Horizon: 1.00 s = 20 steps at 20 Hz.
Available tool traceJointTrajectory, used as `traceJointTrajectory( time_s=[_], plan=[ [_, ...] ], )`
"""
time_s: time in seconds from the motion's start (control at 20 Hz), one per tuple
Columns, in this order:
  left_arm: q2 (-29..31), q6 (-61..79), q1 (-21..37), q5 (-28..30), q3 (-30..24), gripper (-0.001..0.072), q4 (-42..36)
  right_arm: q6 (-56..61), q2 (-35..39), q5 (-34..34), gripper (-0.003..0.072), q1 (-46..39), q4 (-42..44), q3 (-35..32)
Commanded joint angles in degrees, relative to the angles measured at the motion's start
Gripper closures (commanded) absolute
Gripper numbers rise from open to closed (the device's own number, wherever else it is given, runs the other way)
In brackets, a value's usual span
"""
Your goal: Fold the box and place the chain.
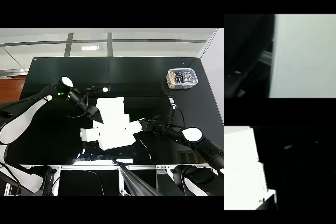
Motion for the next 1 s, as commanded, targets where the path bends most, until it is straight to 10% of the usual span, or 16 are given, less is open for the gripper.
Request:
traceJointTrajectory(
  time_s=[0.0,0.05,0.1,0.15,0.45,0.6,0.7,0.95],
  plan=[
    [-0.17,2.01,-0.48,-0.72,1.42,0.0643,1.81,-0.31,0.04,0.02,0.0669,0.07,-0.17,-0.04],
    [-0.17,3.17,-0.63,-0.74,1.44,0.0683,1.55,-0.33,0.04,0.02,0.0527,0.07,-0.66,0.02],
    [-0.17,3.28,-0.63,-0.72,1.62,0.0683,1.62,-0.33,0.07,-0.13,0.0127,0.02,-1.81,0.24],
    [-0.11,3.21,-0.61,-0.57,1.99,0.0683,1.66,-0.5,0.07,0.31,-0.0018,-0.48,-4.48,1.25],
    [7.58,2.84,-1.44,4.33,1.86,0.0686,2.23,-0.52,0.11,15.45,-0.0017,-9.29,-34.95,20.37],
    [20.68,12.09,-5.99,22.29,-11.08,0.0683,0.09,-0.48,0.11,13.33,-0.0016,-10.12,-48.02,24.87],
    [27.43,26.51,-9.81,35.36,-20.46,0.0681,-1.33,-0.5,0.11,9.97,-0.0016,-10.05,-45.57,25.03],
    [27.15,53.57,-13.92,41.24,-24.94,0.0681,-1.16,-17.09,-0.35,21.35,-0.0016,-7.85,-41.07,23.82]
  ],
)
